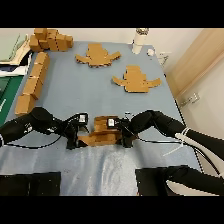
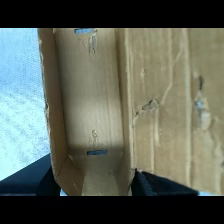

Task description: Fold the box.

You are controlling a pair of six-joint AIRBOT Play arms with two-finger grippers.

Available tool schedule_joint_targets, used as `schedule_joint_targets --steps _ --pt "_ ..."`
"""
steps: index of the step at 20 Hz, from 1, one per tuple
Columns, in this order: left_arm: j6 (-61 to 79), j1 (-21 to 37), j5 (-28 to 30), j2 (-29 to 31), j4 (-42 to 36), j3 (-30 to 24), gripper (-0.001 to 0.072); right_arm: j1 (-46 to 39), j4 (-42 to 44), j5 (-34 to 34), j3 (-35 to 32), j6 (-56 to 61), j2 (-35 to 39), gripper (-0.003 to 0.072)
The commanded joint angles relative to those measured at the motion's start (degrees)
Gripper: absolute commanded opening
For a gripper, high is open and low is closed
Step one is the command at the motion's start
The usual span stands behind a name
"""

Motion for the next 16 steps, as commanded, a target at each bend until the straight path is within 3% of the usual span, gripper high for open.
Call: schedule_joint_targets --steps 1,3,4,7,8,14,15,16 --pt "-0.1 -2.0 0.2 -0.3 -2.7 -0.2 0.0694 0.0 0.0 0.0 0.0 0.0 0.0 0.0507" --pt "-0.5 -2.7 0.9 -1.4 -4.2 -0.2 0.0653 0.0 0.0 0.0 0.0 0.0 0.0 0.0507" --pt "-1.2 -3.1 1.5 -1.9 -4.2 -0.2 0.0551 0.0 0.0 0.0 0.0 0.0 0.0 0.0507" --pt "-1.2 -3.4 2.6 -2.9 -4.4 -0.2 0.0488 0.0 0.0 0.0 0.0 0.0 0.0 0.0507" --pt "-1.2 -3.4 3.1 -2.9 -4.4 -0.2 0.0306 0.0 0.0 0.0 0.0 0.0 0.0 0.0507" --pt "0.0 -3.4 6.4 -2.9 -4.4 -0.2 0.0281 0.0 0.0 0.0 0.0 0.0 0.0 0.0507" --pt "0.1 -3.4 6.3 -2.9 -4.6 -0.2 0.0164 0.0 0.0 0.0 0.0 0.0 0.0 0.0507" --pt "0.2 -3.6 6.1 -2.9 -5.0 -0.2 0.0123 0.0 0.0 0.0 0.0 0.0 0.0 0.0507"
